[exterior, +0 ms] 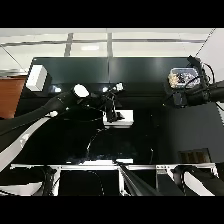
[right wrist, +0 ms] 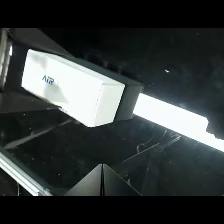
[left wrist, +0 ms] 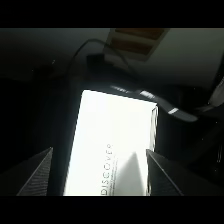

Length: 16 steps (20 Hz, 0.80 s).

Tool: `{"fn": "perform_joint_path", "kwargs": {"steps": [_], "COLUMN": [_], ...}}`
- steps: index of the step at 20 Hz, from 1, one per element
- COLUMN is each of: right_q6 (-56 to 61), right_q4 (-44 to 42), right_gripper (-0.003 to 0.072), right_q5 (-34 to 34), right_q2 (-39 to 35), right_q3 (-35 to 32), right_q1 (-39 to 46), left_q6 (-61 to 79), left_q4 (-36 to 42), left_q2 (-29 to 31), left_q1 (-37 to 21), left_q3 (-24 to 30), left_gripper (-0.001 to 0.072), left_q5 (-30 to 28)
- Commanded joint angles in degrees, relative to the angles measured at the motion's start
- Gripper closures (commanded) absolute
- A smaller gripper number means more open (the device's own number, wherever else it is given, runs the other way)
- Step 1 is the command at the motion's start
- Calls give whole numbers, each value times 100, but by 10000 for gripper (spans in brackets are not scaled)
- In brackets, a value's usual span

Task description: Fold the box and place the chain.

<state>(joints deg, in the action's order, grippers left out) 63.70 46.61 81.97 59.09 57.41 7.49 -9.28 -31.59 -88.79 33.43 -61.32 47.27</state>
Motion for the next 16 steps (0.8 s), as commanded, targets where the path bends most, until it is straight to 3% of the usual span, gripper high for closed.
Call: {"fn": "perform_joint_path", "kwargs": {"steps": [1, 8, 16], "right_q6": [-13, -31, -31], "right_q4": [46, 59, 59], "right_gripper": [673, 673, 673], "right_q5": [-120, -173, -175], "right_q2": [-9, -7, -7], "right_q3": [-7, -7, -7], "right_q1": [0, 0, 0], "left_q6": [-129, -142, -142], "left_q4": [59, 35, -1102], "left_q2": [-138, -138, -138], "left_q1": [76, 72, 170], "left_q3": [-9, -11, -330], "left_gripper": [-4, -3, -4], "left_q5": [-55, 144, 415]}}
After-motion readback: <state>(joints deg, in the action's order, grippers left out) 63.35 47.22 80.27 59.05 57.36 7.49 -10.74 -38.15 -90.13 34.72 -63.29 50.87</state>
